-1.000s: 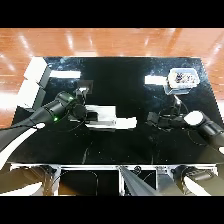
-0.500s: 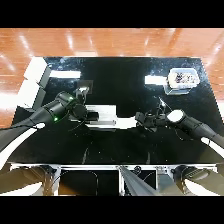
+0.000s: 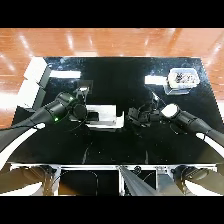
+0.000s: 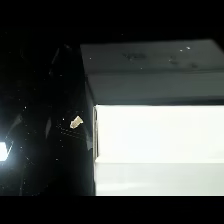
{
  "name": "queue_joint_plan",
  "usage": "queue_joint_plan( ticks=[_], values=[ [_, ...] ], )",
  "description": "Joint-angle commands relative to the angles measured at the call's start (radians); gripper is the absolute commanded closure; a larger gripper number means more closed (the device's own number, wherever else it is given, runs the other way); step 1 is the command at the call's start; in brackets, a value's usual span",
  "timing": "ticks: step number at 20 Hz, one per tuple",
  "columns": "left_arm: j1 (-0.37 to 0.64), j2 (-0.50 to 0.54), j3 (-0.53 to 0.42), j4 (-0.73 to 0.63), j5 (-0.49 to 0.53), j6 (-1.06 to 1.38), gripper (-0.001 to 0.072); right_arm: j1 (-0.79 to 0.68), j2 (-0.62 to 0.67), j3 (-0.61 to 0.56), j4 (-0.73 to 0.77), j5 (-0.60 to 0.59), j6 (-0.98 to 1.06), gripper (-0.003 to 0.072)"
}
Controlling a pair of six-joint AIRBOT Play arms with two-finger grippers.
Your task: Fold the box and place the chain.
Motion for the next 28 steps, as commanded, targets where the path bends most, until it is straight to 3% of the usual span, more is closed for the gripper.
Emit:
queue_joint_plan(
  ticks=[1, 6, 15, 28],
  values=[
    [-0.001, -0.001, 0.000, 0.000, -0.003, 0.000, 0.0689, 0.008, -0.002, 0.043, 0.002, 0.049, -0.027, 0.0147],
    [-0.001, -0.001, 0.000, 0.000, -0.002, 0.000, 0.0689, 0.032, -0.002, 0.094, 0.002, 0.079, -0.030, 0.0147],
    [-0.001, -0.001, 0.000, 0.000, -0.002, 0.000, 0.0688, 0.130, -0.005, 0.142, -0.011, 0.024, -0.005, 0.0149],
    [-0.001, -0.001, 0.000, 0.004, -0.003, 0.001, 0.0688, 0.259, -0.073, 0.290, -0.473, 0.060, 0.435, 0.0151]
  ],
)
